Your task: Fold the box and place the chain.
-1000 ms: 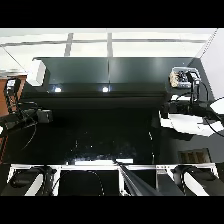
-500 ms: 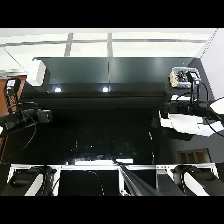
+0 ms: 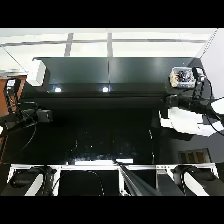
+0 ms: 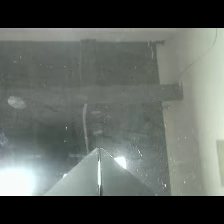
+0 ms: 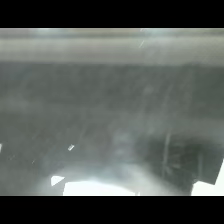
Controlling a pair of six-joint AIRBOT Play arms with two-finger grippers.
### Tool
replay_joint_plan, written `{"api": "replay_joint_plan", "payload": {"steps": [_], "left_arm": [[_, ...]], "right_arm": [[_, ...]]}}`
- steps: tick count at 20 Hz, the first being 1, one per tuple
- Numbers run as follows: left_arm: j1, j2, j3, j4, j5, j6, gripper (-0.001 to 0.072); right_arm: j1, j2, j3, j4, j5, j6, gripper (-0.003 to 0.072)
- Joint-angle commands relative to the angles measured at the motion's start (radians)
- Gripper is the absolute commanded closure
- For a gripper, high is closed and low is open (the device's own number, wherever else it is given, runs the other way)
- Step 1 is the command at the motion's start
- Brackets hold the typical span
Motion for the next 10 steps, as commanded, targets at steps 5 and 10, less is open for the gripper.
{"api": "replay_joint_plan", "payload": {"steps": [5, 10], "left_arm": [[0.000, -0.043, -0.002, 0.000, 0.049, -0.004, 0.0006], [0.000, -0.109, -0.002, -0.060, 0.023, -0.004, 0.0006]], "right_arm": [[-0.358, -0.049, 0.080, -0.625, -0.043, 0.496, -0.0015], [-0.858, -0.275, 0.272, -0.473, 0.253, 0.334, -0.0015]]}}
